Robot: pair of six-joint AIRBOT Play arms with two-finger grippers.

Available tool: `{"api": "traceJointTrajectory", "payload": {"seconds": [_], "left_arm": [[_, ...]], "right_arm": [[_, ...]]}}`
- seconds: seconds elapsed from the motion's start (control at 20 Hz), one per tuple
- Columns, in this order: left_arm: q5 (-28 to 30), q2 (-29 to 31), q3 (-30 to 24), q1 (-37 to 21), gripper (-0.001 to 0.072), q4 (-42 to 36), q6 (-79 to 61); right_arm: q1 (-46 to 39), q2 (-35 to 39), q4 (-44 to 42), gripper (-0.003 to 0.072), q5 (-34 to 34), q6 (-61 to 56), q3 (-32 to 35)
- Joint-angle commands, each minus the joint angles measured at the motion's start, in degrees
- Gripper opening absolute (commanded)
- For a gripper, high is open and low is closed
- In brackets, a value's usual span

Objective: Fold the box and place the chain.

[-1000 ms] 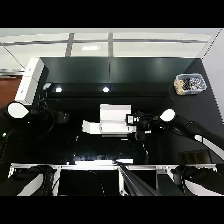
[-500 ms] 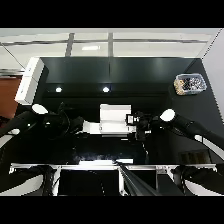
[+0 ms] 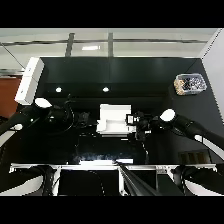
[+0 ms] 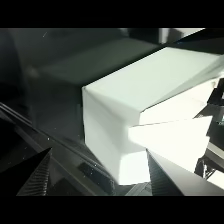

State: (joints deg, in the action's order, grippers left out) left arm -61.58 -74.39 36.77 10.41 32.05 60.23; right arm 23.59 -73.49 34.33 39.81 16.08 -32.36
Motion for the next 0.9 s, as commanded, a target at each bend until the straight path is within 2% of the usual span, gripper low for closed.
{"api": "traceJointTrajectory", "payload": {"seconds": [0.0,0.3,0.5,0.75,0.85], "left_arm": [[-1.4,0.1,1.4,0.0,0.0717,0.5,-1.3],[-1.7,0.1,3.2,5.2,0.0712,1.1,-0.9],[-1.1,0.1,7.3,10.6,0.0697,11.7,11.7],[-1.1,0.1,10.8,13.1,0.0677,13.4,15.6],[-1.1,0.1,11.1,13.5,0.0563,13.6,16.7]], "right_arm": [[0.0,0.0,0.0,0.0475,0.0,0.0,0.0],[0.0,0.0,0.0,0.0475,0.0,0.0,0.0],[0.0,0.0,0.0,0.0475,-0.7,0.0,0.0],[0.0,0.0,0.0,0.0475,-1.3,0.0,0.0],[0.0,0.0,0.0,0.0475,-1.3,0.0,0.0]]}}
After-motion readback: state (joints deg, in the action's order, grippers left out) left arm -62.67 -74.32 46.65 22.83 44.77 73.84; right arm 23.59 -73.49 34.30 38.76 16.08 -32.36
